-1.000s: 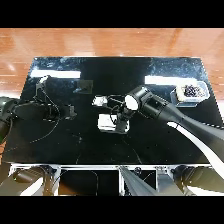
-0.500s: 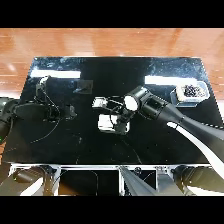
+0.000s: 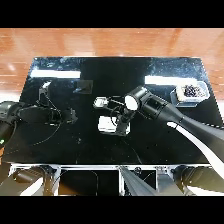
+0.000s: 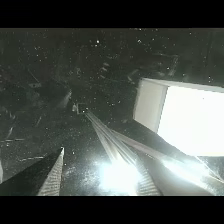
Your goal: Fold the box and place the chain.
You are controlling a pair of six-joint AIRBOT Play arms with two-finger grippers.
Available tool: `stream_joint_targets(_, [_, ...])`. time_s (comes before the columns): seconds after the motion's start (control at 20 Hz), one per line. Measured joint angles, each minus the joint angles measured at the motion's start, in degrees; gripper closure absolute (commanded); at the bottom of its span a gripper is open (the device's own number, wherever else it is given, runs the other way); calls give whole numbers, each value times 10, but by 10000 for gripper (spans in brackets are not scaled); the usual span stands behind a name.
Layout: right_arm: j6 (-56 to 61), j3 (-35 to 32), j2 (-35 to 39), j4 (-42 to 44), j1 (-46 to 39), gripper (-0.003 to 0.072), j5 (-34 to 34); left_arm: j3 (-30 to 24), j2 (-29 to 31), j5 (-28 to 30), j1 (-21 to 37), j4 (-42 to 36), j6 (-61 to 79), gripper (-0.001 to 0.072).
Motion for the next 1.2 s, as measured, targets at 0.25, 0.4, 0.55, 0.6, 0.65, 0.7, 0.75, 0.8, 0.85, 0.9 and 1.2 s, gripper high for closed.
stream_joint_targets(0.25, [2,1,-5,1,0,618,-1,-3,0,-5,0,-5,0,166])
stream_joint_targets(0.4, [2,1,-7,1,0,618,-1,-3,0,-10,0,-9,0,165])
stream_joint_targets(0.55, [2,1,-9,0,0,618,-1,-3,0,-11,0,-11,0,166])
stream_joint_targets(0.6, [2,1,-9,1,0,618,-1,-3,0,-11,0,-12,0,166])
stream_joint_targets(0.65, [3,1,-9,0,0,618,-1,-3,0,-12,0,-12,0,166])
stream_joint_targets(0.7, [7,1,-9,0,0,618,-2,-3,0,-12,0,-13,0,166])
stream_joint_targets(0.75, [10,1,-7,0,0,618,-2,-3,0,-12,0,-13,0,166])
stream_joint_targets(0.8, [15,1,-5,0,0,617,-2,-3,0,-12,0,-14,0,166])
stream_joint_targets(0.85, [19,1,-3,0,0,618,-3,-3,0,-12,0,-16,0,166])
stream_joint_targets(0.9, [24,2,1,1,-1,617,-2,-3,0,-12,0,-18,0,166])
stream_joint_targets(1.2, [55,5,26,1,-2,617,-4,-3,0,-11,0,-25,4,166])
